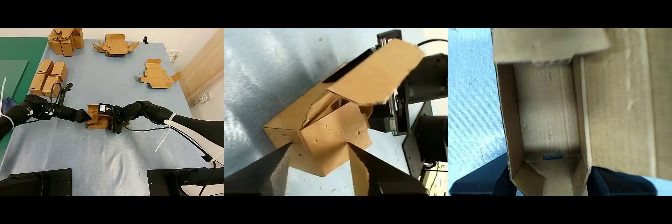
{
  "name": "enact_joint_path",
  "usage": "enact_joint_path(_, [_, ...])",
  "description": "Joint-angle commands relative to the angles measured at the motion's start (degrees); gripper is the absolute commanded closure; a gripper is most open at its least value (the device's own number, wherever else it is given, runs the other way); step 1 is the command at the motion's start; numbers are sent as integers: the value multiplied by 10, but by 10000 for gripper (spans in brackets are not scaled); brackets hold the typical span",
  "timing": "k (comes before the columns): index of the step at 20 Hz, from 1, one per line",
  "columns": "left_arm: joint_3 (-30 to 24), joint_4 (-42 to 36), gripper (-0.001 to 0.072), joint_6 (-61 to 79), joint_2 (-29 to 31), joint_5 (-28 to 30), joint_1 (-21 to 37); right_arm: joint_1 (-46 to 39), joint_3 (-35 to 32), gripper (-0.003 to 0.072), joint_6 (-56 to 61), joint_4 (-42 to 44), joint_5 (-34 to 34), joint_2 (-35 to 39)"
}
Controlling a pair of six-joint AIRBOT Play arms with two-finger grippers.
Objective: Fold the box.
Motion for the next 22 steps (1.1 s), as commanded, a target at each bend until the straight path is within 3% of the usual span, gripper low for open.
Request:
enact_joint_path(1, [2, 2, 153, -40, -3, 9, -28, 0, 0, 323, 0, 0, 0, 0])
enact_joint_path(7, [31, 148, 156, -308, -3, 87, -90, 0, 0, 323, 0, 0, 1, 0])
enact_joint_path(11, [65, 281, 158, -483, -3, 121, -162, 0, 0, 323, 0, 0, 3, 0])
enact_joint_path(16, [95, 476, 164, -697, -3, 91, -235, 0, 0, 324, 0, 0, 5, -1])
enact_joint_path(17, [101, 501, 251, -719, -3, 84, -245, 0, 0, 323, 0, 0, 5, -1])
enact_joint_path(22, [113, 549, 253, -768, -4, 54, -283, 0, 0, 323, 0, 0, 7, -1])
